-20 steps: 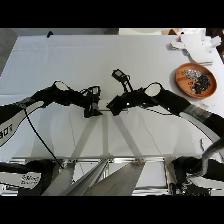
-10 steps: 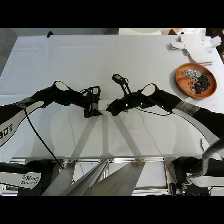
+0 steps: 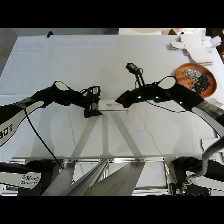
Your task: Fold the box and place the chain.
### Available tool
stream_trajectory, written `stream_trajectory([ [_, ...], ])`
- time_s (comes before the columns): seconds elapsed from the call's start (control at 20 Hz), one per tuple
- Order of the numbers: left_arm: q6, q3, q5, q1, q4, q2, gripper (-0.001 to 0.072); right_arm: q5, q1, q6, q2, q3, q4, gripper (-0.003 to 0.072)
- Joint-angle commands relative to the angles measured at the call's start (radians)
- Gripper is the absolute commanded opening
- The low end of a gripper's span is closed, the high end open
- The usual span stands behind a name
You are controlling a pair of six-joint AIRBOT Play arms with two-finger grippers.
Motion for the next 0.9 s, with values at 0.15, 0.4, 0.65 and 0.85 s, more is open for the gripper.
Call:
stream_trajectory([
  [0.15, 0.002, 0.0, 0.0, 0.0, 0.002, 0.0, 0.0274, 0.003, -0.066, 0.0, -0.005, -0.143, 0.002, 0.0007],
  [0.4, 0.003, 0.0, 0.0, 0.0, 0.001, 0.0, 0.0274, -0.034, -0.066, 0.0, -0.051, -0.176, 0.003, 0.0007],
  [0.65, 0.003, 0.0, 0.0, 0.0, 0.002, 0.0, 0.0274, -0.014, -0.067, 0.0, 0.007, -0.174, 0.002, 0.0007],
  [0.85, 0.002, 0.0, 0.0, 0.0, 0.002, 0.0, 0.0274, -0.009, -0.067, 0.003, 0.178, -0.138, -0.029, 0.0008],
])
